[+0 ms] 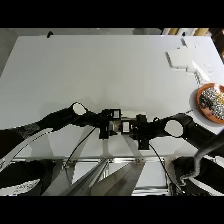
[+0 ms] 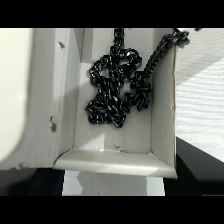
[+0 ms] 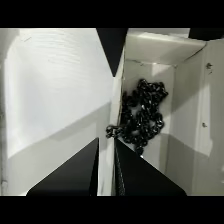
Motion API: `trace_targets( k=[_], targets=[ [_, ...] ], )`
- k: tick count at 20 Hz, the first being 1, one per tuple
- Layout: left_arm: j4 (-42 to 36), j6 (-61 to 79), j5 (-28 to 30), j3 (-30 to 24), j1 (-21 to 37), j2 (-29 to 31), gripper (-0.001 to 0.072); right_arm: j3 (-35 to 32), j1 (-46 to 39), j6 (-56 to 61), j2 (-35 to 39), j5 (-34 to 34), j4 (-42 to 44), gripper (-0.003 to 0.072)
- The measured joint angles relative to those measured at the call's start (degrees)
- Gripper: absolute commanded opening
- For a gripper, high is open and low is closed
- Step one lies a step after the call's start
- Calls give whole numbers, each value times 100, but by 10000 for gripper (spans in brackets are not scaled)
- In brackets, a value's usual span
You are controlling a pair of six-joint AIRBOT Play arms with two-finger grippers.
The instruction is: Fold the box and place the chain.
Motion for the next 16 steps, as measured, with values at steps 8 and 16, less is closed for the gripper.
trace_targets(
  k=[8,16],
  targets=[
    [2,0,0,0,0,0,393,0,0,13,553,302,44,97],
    [0,0,0,0,0,0,393,-280,354,15,949,101,76,88]
  ],
)
